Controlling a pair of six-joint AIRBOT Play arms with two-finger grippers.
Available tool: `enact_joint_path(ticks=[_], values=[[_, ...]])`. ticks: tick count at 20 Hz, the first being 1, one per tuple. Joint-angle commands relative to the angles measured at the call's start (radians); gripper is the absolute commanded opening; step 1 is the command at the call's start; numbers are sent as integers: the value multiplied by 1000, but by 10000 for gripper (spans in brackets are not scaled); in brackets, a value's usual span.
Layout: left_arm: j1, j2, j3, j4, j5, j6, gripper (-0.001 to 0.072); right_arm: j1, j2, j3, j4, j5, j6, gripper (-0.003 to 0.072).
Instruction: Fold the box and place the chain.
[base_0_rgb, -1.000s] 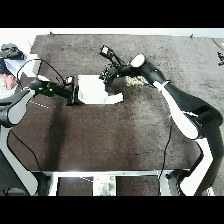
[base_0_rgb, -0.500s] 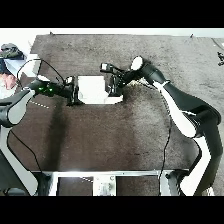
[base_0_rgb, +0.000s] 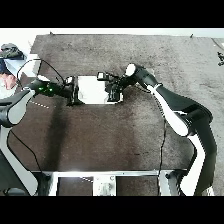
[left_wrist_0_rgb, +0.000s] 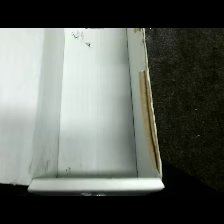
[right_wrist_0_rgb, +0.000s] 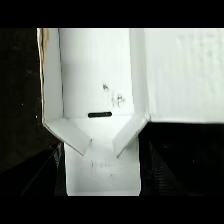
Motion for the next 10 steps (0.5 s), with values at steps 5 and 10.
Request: enact_joint_path(ticks=[5,10], values=[[0,1,0,0,0,0,298,14,-6,0,70,-1,5,334],[0,1,0,0,0,0,298,14,-25,0,200,5,-11,193]])
